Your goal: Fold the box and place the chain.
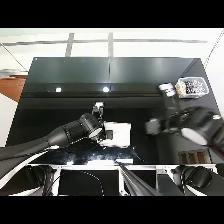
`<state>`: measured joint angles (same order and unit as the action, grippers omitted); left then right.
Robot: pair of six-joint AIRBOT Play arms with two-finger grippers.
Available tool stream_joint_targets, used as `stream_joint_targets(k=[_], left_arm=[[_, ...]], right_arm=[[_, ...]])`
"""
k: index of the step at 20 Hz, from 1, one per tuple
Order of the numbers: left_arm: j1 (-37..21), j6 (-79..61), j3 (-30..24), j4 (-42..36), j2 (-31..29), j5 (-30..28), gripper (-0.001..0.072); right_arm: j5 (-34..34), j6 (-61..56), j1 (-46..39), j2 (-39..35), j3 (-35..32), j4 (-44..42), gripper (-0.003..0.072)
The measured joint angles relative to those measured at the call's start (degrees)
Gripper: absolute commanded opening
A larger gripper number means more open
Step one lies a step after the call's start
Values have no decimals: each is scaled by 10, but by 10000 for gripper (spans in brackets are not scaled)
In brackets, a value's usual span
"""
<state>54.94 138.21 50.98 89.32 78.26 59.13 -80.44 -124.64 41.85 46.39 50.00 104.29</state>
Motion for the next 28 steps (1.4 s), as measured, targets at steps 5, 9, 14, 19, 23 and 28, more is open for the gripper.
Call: stream_joint_targets(k=[5, 9, 14, 19, 23, 28], left_arm=[[0, 0, 0, -1, 0, 0, 27], [0, 1, 0, -2, 0, 0, 27], [0, 1, 0, -2, 0, -2, 27], [0, 0, 0, -3, 0, -7, 28], [0, 0, 0, -3, 0, -12, 28], [0, 0, 0, -4, 0, -15, 28]], right_arm=[[34, 67, -194, -26, -7, 85, 447], [121, 97, -363, -12, -16, 97, 718], [223, 145, -498, 62, -14, 57, 716], [277, 167, -552, 193, 68, -40, 710], [272, 173, -564, 296, 175, -132, 709], [247, 150, -568, 379, 263, -200, 648]])
